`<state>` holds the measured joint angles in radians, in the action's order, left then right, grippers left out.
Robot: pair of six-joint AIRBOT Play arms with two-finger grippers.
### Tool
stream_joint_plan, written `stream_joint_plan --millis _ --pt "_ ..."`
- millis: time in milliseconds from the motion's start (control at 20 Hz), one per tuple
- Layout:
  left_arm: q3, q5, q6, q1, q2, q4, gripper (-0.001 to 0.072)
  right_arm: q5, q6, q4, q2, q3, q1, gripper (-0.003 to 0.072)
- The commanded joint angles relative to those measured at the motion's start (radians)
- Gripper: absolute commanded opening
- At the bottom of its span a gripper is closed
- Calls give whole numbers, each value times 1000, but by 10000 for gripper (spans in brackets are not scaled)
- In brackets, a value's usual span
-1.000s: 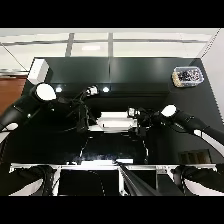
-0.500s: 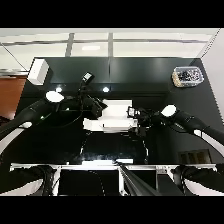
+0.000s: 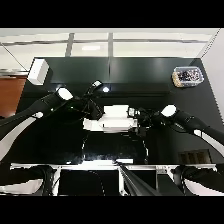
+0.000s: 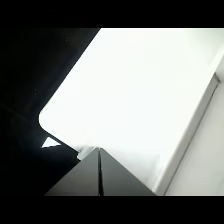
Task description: Fold the box and place the chain.
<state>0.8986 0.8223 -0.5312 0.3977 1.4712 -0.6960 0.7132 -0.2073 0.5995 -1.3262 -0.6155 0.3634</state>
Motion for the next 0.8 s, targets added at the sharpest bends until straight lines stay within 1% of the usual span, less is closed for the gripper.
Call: stream_joint_plan --millis 0,100,200,250,350,400,450,500,550,600,650,750 --pt "41 49 -23 -3 -31 -63 23 0 0 0 0 0 0 423" --pt "45 79 -50 -16 -111 -95 23 0 1 0 0 0 0 423" --pt "29 113 -121 -43 -209 -165 23 0 0 0 0 0 0 423" --pt "-6 116 -124 -64 -267 -186 23 0 0 0 0 0 0 423" --pt "-125 62 -92 -115 -372 -146 24 0 1 0 0 0 0 423" --pt "-179 59 -22 -134 -404 -108 24 0 0 0 0 0 0 424" --pt "-215 98 103 -134 -419 -109 38 0 0 0 0 0 0 423" --pt "-229 158 257 -113 -419 -142 256 0 0 0 0 0 0 423" --pt "-242 168 370 -78 -414 -180 643 0 0 0 0 0 0 423" --pt "-251 126 413 -45 -409 -217 708 0 0 0 0 0 0 423" --pt "-253 69 430 -9 -401 -259 708 0 0 0 0 0 0 424" --pt "-250 -58 430 47 -380 -275 708 0 0 0 0 0 0 424"
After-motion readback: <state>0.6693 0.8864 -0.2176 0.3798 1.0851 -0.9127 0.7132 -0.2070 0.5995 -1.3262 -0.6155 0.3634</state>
